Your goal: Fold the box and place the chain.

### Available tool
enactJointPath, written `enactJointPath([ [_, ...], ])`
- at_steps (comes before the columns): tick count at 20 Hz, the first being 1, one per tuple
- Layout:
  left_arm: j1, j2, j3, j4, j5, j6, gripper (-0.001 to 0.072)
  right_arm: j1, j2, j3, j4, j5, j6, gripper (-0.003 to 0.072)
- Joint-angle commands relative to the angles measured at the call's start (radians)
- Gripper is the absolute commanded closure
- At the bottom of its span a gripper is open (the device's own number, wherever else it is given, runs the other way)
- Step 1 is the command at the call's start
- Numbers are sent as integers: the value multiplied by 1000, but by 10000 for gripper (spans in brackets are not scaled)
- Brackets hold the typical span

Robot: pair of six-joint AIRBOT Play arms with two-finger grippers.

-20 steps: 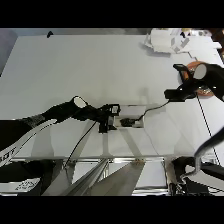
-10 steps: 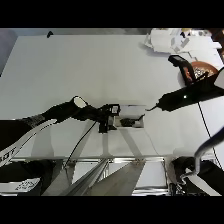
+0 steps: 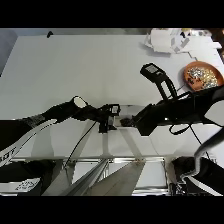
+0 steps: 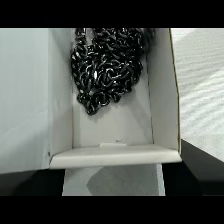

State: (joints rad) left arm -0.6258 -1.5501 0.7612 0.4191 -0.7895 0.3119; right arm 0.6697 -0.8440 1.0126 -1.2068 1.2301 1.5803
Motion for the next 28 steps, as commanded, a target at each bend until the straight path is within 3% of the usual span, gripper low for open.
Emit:
enactJointPath([
  [1, 1, 0, 0, 0, 0, 0, 565, 67, -18, 0, -77, -103, 76, 671],
  [9, 1, 0, 0, 0, 0, 0, 565, 67, -237, -79, -207, -169, 152, 669],
  [10, 1, 0, 0, 0, 0, 0, 565, 67, -263, -79, -206, -171, 151, 645],
  [12, 1, 0, 0, 0, 0, 0, 565, 67, -278, -77, -200, -169, 148, 506],
  [15, 1, 0, 0, 0, 0, 0, 565, 57, -241, -25, -201, -89, 109, 483],
  [20, 1, 0, 0, 0, 0, 0, 565, -152, -172, 114, -233, -32, 88, 484],
  [24, 1, 0, 0, 0, 0, 0, 565, -393, -203, 116, -315, 16, 86, 482],
  [25, 1, 0, 0, 0, 0, 0, 565, -444, -220, 116, -328, 19, 85, 459],
  [27, 1, 0, 0, 0, 0, 0, 565, -537, -267, 115, -334, 17, 68, 224],
  [28, 1, 0, 0, 0, 0, 0, 565, -573, -294, 115, -334, 13, 64, 220],
])
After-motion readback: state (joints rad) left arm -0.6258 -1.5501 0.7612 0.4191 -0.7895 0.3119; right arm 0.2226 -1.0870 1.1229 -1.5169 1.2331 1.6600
